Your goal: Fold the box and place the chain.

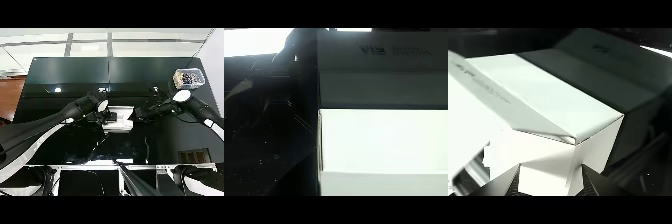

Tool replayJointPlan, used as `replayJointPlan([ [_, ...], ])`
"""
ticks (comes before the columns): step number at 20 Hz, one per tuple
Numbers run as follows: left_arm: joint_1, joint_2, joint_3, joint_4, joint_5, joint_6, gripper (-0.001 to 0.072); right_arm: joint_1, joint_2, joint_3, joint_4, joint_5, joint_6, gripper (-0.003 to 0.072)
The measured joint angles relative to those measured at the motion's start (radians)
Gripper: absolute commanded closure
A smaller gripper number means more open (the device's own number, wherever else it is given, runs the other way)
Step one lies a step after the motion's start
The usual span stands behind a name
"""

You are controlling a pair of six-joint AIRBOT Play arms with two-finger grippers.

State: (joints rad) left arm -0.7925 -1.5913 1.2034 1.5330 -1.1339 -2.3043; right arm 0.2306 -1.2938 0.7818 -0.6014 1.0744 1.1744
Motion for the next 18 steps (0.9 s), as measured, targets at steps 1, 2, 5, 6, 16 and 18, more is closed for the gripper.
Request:
replayJointPlan([
  [1,0.000,0.000,0.000,0.000,0.000,0.000,0.0680,0.023,0.000,0.014,-0.036,-0.011,0.044,0.0272],
  [2,0.000,0.000,0.000,0.000,0.000,0.000,0.0681,0.048,0.000,0.027,-0.079,-0.025,0.095,0.0272],
  [5,0.000,0.000,0.000,0.000,0.000,0.000,0.0681,0.122,0.000,0.053,-0.215,-0.056,0.252,0.0273],
  [6,0.000,0.000,0.000,0.000,0.000,0.000,0.0681,0.148,0.000,0.060,-0.262,-0.066,0.306,0.0316],
  [16,0.000,0.000,0.000,0.000,0.000,-0.001,0.0681,0.360,-0.053,0.183,-0.651,-0.075,0.793,0.0330],
  [18,0.000,0.000,0.000,0.000,0.000,-0.001,0.0681,0.388,-0.072,0.211,-0.718,-0.052,0.871,0.0370],
])
